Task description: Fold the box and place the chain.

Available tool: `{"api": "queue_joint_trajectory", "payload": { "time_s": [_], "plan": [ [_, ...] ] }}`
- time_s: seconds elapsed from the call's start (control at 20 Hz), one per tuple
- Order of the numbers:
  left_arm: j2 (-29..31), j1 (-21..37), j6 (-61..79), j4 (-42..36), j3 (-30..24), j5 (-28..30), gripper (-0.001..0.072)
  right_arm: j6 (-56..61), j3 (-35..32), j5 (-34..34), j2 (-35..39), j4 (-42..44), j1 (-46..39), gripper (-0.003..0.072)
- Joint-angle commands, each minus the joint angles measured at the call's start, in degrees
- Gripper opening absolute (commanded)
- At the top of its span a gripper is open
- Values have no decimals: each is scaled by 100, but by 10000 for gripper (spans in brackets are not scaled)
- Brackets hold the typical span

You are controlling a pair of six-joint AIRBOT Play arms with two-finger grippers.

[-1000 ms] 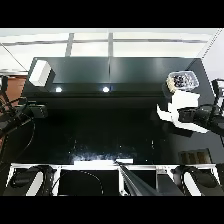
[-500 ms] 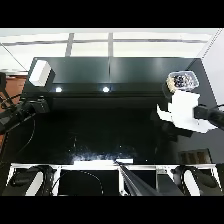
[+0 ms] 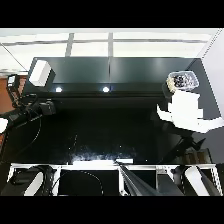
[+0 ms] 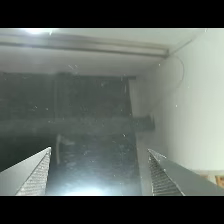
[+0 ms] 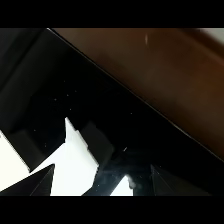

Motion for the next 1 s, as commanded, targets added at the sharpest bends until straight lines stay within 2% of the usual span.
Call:
{"api": "queue_joint_trajectory", "payload": {
  "time_s": [0.0,0.1,0.25,0.45,0.65,0.75,0.8,0.95],
  "plan": [
    [-249,-166,2,2,0,116,711,-1582,721,1163,-1235,1552,-715,698],
    [-407,-212,0,-2,0,131,712,-2323,1185,2155,-2026,2041,-927,698],
    [-544,-264,0,-22,0,184,712,-2522,1860,3101,-3134,2111,-966,697],
    [-551,-262,2,-22,0,293,712,-2579,2483,3497,-4113,2133,-866,697],
    [-551,-260,0,-24,0,348,711,-2715,2614,3567,-4424,2155,-767,695],
    [-551,-260,0,-22,0,348,711,-2785,2618,3595,-4444,2203,-691,495],
    [-551,-260,2,-22,0,348,712,-2826,2618,3613,-4448,2280,-658,468],
    [-551,-258,2,-17,0,348,712,-2822,2618,3703,-4476,2310,-509,469]
  ]
}}
